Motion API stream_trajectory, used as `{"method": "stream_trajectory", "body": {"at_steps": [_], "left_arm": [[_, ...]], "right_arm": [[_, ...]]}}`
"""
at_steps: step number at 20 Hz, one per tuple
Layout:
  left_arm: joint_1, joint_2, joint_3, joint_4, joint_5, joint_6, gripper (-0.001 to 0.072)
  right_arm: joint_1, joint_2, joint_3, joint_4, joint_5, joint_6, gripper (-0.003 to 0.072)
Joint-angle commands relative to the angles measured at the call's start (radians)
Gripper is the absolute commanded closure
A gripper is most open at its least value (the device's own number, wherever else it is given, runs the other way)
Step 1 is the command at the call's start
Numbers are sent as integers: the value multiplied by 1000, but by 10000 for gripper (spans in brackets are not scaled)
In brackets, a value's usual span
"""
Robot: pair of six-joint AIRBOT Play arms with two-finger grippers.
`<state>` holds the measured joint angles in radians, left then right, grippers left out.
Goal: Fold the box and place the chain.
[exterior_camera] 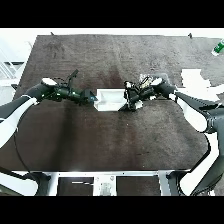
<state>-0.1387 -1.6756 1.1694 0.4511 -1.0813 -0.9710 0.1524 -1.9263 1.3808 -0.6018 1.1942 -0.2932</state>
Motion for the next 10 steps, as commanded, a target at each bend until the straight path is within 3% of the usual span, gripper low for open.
{"method": "stream_trajectory", "body": {"at_steps": [1,6,10], "left_arm": [[-6,7,2,12,-10,-23,182],[-47,37,2,68,45,-79,207],[-80,37,5,105,79,-129,306]], "right_arm": [[0,0,0,0,0,0,192],[0,0,0,0,0,0,192],[0,0,0,0,0,0,192]]}}
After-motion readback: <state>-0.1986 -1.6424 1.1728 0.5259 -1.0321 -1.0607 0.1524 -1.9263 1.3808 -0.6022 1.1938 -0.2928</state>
